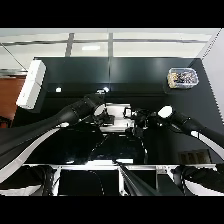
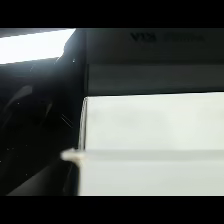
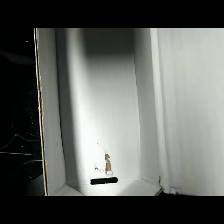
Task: Fold the box and place the chain.
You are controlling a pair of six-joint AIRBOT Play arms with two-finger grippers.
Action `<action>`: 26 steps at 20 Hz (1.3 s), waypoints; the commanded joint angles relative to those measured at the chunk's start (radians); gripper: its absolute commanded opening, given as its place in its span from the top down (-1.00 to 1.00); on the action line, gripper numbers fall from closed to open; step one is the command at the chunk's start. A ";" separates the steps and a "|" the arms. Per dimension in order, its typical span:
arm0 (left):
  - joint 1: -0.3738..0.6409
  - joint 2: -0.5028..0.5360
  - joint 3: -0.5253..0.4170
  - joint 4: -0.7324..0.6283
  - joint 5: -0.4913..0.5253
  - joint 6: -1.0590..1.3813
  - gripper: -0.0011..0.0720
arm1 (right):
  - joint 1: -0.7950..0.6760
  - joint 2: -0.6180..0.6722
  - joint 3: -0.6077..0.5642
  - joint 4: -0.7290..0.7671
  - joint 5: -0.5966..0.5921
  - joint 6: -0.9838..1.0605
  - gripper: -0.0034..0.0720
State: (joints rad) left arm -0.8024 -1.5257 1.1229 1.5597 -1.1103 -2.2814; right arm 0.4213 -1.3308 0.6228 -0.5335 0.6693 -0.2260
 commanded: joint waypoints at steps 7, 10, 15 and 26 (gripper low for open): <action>0.001 0.000 0.001 0.003 0.003 0.000 0.89 | 0.000 0.000 0.000 0.001 -0.008 0.002 0.25; 0.001 0.001 0.001 0.007 0.003 0.000 0.89 | -0.003 0.032 0.001 -0.026 -0.027 0.013 -0.71; 0.001 0.001 0.001 0.010 0.003 -0.001 0.89 | -0.003 0.151 0.001 -0.260 0.003 0.158 -0.71; 0.001 0.001 0.001 0.009 0.005 -0.001 0.89 | 0.000 0.153 0.000 -0.235 0.041 0.135 -0.61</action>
State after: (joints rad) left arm -0.8024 -1.5257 1.1236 1.5688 -1.1088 -2.2810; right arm 0.4194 -1.1709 0.6228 -0.8177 0.7074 -0.0738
